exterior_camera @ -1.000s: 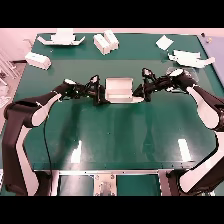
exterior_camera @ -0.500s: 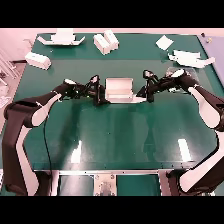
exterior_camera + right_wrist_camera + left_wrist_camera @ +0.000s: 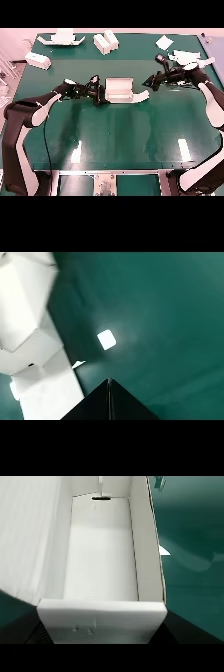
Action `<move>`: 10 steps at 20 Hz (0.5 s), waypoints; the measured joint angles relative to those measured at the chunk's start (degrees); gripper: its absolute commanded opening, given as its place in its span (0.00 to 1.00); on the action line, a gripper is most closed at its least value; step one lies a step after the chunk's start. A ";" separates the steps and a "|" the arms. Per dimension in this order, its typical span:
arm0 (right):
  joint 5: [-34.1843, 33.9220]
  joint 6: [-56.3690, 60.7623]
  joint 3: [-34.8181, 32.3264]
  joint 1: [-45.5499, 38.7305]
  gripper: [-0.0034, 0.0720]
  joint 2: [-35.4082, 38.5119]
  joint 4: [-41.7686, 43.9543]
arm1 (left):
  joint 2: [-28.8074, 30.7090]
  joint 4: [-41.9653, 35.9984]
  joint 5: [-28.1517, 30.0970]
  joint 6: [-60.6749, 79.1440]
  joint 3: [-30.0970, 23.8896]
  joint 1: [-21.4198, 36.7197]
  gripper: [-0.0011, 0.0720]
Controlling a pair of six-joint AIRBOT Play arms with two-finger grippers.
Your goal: Fold the box and place the chain.
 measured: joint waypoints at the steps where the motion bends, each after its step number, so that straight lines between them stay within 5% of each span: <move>1: 0.02 4.33 0.68 -0.96 0.06 0.00 -0.74 | 0.00 0.00 -0.02 0.00 0.00 0.00 0.75; 10: 5.99 29.97 -0.83 -3.72 0.06 0.00 -4.63 | 0.00 0.00 0.00 0.00 0.00 0.00 0.75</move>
